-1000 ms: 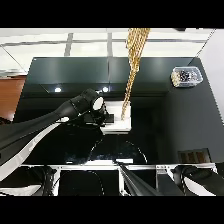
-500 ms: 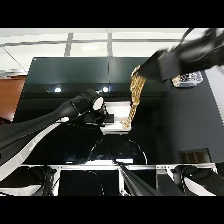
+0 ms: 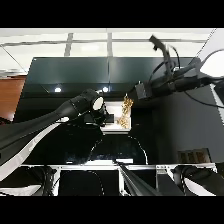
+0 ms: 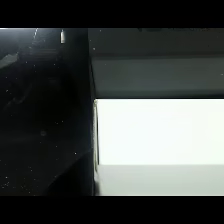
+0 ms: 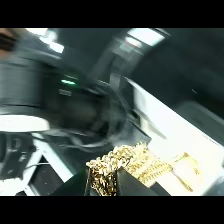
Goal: Fold the box and place the chain.
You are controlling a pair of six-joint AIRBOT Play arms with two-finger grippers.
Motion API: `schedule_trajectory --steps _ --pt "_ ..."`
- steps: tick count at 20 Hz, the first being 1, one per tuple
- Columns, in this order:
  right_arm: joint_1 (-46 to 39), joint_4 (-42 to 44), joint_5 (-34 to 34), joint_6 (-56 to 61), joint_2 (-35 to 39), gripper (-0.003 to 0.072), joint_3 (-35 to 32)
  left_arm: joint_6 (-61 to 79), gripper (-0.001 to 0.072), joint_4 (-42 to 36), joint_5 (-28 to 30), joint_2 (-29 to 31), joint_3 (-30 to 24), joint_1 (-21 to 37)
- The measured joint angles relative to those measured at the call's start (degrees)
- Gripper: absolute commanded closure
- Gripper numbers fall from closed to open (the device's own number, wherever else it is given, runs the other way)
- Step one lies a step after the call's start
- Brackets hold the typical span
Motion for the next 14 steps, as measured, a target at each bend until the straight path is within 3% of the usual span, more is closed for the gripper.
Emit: schedule_trajectory --steps 3,5,10,14 --pt "1.44 -0.87 -4.33 1.33 -0.52 0.0672 -6.54 0.00 0.0683 0.02 0.09 -0.02 0.00 0.00" --pt "2.82 -0.96 -8.13 1.75 -1.38 0.0482 -10.45 0.00 0.0683 0.02 0.39 0.00 0.02 0.02" --pt "2.99 -1.57 -11.80 2.34 -2.91 0.0477 -14.23 -0.04 0.0683 0.02 0.66 -0.02 0.00 0.00" --pt "-2.69 -5.44 -8.46 2.47 -1.97 0.0479 -14.95 -0.02 0.0683 0.02 0.90 -0.02 0.00 0.00"
